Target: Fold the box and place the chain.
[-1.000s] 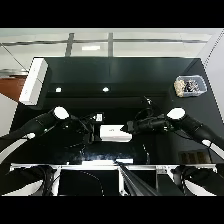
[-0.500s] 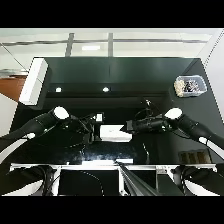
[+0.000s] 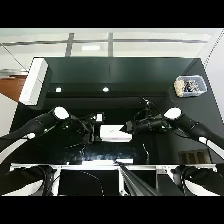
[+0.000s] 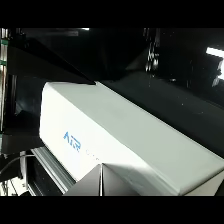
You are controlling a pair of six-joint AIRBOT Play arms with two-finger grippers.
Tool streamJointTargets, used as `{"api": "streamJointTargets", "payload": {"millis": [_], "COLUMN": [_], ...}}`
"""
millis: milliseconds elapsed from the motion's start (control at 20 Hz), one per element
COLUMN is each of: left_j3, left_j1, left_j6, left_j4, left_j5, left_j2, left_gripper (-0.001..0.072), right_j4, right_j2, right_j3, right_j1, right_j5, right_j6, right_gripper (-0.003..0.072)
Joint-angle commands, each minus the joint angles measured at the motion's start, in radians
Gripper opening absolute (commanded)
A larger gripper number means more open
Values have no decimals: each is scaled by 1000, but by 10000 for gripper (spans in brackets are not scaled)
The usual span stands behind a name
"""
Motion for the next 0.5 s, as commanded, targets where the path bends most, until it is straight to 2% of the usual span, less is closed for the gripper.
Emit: {"api": "streamJointTargets", "payload": {"millis": [0, 200, 450], "left_j3": [1, 1, 1], "left_j1": [0, 0, 0], "left_j6": [0, 0, -1], "left_j4": [0, 0, 0], "left_j5": [0, 0, -1], "left_j2": [0, 0, 1], "left_gripper": [539, 539, 542], "right_j4": [-3, 68, 83], "right_j2": [-1, 25, 208], "right_j3": [0, 1, 50], "right_j1": [1, -11, -122], "right_j5": [8, 91, 158], "right_j6": [0, -17, -18], "right_gripper": [42, 42, 42]}}
